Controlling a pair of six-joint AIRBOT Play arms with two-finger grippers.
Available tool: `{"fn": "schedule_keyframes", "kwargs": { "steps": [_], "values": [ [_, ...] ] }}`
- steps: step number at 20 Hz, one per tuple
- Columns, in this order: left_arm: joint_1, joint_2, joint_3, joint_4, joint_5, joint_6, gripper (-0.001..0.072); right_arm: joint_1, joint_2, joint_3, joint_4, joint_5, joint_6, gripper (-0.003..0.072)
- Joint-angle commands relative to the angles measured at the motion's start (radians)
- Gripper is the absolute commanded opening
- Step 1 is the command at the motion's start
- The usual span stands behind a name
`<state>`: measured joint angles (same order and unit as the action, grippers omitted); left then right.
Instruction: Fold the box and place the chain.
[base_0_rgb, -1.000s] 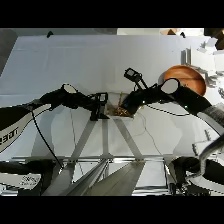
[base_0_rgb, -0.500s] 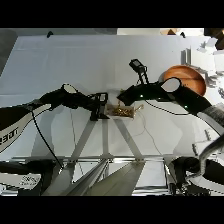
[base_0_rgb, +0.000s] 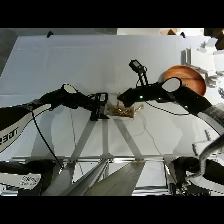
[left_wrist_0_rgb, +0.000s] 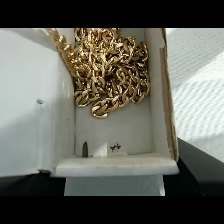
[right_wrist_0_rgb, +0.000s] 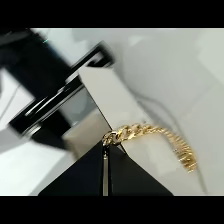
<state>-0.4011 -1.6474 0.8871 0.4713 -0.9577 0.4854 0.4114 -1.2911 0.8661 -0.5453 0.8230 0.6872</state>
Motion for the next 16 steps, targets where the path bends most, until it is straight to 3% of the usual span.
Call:
{"fn": "schedule_keyframes", "kwargs": {
  "steps": [1,7,16],
  "values": [
    [0.0,0.0,0.0,0.0,0.0,0.0,0.0393,0.001,0.018,0.0,-0.009,0.132,-0.007,0.0009],
    [0.0,0.0,0.0,0.0,0.0,0.0,0.0393,0.001,0.036,0.0,-0.094,0.239,-0.007,0.0009],
    [0.001,0.0,0.0,0.0,0.0,0.0,0.0393,-0.087,0.199,0.0,-0.078,0.209,-0.003,0.0009]
  ]
}}
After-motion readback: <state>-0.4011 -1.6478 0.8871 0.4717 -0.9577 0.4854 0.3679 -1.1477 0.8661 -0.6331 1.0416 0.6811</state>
